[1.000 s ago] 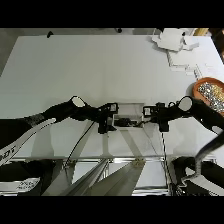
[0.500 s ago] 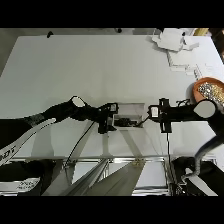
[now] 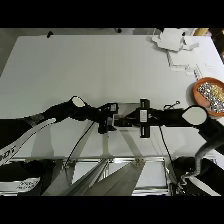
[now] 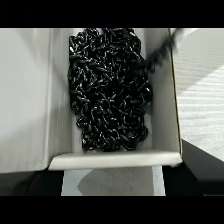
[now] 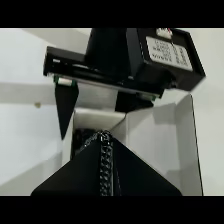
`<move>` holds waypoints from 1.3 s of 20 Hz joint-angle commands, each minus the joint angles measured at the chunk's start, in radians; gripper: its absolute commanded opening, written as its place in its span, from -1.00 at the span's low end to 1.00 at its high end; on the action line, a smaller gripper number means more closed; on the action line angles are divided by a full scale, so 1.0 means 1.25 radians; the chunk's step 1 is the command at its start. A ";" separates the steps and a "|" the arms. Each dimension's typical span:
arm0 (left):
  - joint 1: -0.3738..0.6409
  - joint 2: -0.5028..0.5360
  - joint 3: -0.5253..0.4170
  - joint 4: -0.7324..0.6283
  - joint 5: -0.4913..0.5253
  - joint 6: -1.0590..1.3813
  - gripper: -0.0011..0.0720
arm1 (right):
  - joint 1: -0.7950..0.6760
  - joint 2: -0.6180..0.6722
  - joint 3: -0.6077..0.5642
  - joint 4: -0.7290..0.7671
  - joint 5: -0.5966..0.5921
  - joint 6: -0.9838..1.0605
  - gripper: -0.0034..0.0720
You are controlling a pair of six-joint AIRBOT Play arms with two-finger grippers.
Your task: Fold the box and place the chain.
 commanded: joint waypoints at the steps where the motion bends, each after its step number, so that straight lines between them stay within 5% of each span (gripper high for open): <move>1: 0.000 0.000 0.000 0.000 0.000 0.000 0.05 | 0.059 -0.068 0.001 0.025 -0.125 -0.002 -0.48; 4: 0.000 0.000 0.000 0.000 0.000 0.000 0.05 | 0.056 -0.050 0.005 -0.053 -0.099 -0.003 -0.34; 7: 0.000 0.000 0.000 0.000 0.000 0.000 0.05 | 0.021 0.038 0.010 -0.262 -0.030 -0.001 -0.34; 12: 0.000 0.000 0.000 0.000 0.000 0.000 0.05 | -0.240 0.093 0.009 -0.404 0.111 0.001 -0.34; 16: 0.000 0.001 0.000 0.000 0.000 0.000 0.05 | -0.359 0.014 0.009 -0.444 0.118 -0.020 -0.34; 21: 0.000 0.000 0.000 0.000 0.000 0.000 0.05 | -0.362 -0.172 0.009 -0.435 0.085 -0.091 -0.34; 26: 0.000 0.001 0.000 0.000 0.000 0.000 0.05 | -0.362 -0.237 0.009 -0.435 0.064 -0.127 -0.34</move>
